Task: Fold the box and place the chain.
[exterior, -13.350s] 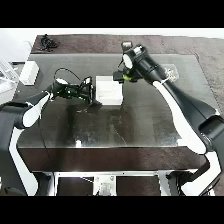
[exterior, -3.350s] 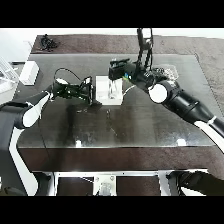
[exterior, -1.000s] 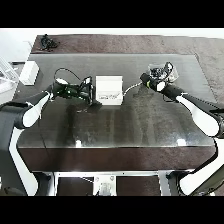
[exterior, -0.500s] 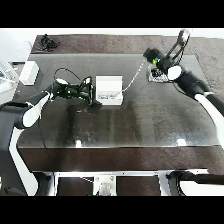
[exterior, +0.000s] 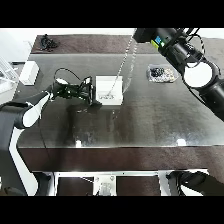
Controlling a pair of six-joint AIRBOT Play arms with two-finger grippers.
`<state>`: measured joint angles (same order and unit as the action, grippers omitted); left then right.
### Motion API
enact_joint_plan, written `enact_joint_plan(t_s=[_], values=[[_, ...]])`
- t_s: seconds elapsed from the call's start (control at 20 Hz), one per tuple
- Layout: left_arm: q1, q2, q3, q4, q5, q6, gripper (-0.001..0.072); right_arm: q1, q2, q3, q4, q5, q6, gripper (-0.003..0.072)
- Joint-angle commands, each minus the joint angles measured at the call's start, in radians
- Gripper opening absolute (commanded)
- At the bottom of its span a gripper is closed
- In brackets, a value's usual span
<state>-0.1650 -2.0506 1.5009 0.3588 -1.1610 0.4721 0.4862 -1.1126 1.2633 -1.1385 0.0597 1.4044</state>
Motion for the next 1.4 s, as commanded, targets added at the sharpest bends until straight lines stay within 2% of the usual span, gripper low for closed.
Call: enact_joint_plan(t_s=[0.0, 0.45, 0.9, 1.35], values=[[0.000, 0.000, 0.000, 0.000, 0.000, 0.000, 0.0309, 0.079, 0.029, -0.002, 0.001, 0.001, -0.055, 0.0010], [0.000, 0.000, 0.000, 0.000, 0.000, 0.000, 0.0309, 0.092, -0.015, -0.051, 0.002, -0.006, -0.051, 0.0010], [0.000, 0.000, 0.000, 0.000, 0.000, 0.000, 0.0309, 0.092, -0.047, -0.050, 0.002, -0.248, -0.051, 0.0009], [0.000, 0.000, 0.000, 0.000, 0.000, 0.000, 0.0309, 0.092, -0.047, -0.003, 0.002, -0.262, -0.052, 0.0009]])
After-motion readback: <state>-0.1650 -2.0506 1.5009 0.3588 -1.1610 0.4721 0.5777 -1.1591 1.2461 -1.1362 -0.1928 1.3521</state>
